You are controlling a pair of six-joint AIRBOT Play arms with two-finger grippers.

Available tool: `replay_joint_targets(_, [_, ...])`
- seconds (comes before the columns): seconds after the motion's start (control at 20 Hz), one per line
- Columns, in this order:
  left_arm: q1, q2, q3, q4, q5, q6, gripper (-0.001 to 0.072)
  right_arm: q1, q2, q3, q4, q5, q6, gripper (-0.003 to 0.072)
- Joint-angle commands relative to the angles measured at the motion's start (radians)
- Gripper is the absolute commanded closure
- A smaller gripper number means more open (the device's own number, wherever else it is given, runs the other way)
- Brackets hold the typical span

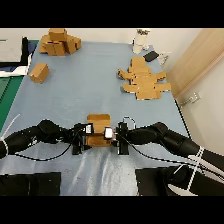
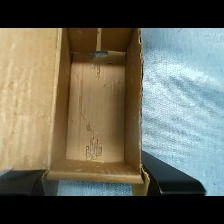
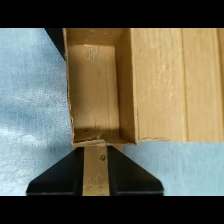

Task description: Fold the box.

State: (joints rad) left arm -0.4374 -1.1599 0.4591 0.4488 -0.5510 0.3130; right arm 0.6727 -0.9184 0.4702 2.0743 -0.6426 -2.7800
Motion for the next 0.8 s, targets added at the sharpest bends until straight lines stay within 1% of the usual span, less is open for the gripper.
replay_joint_targets(0.0, [0.001, 0.0, 0.0, 0.0, 0.0, 0.0, 0.0203, 0.01, -0.005, 0.0, 0.027, 0.041, -0.061, 0.0495])
replay_joint_targets(0.25, [0.001, 0.0, 0.0, 0.0, 0.0, 0.0, 0.0203, 0.042, -0.03, 0.0, 0.048, 0.122, -0.11, 0.0495])
replay_joint_targets(0.3, [0.001, 0.0, 0.0, 0.0, 0.0, 0.0, 0.0203, 0.054, -0.037, 0.0, 0.061, 0.123, -0.109, 0.0478])
replay_joint_targets(0.4, [0.001, 0.0, 0.0, 0.0, 0.001, 0.0, 0.0203, 0.074, -0.062, 0.0, 0.082, 0.123, -0.109, 0.0157])
replay_joint_targets(0.55, [0.001, 0.0, 0.0, 0.0, 0.001, 0.0, 0.0203, 0.084, -0.099, 0.0, 0.089, 0.121, -0.109, 0.0158])
replay_joint_targets(0.75, [0.001, 0.0, 0.0, 0.0, 0.0, 0.0, 0.0203, 0.083, -0.082, 0.0, 0.066, 0.119, -0.105, 0.0158])
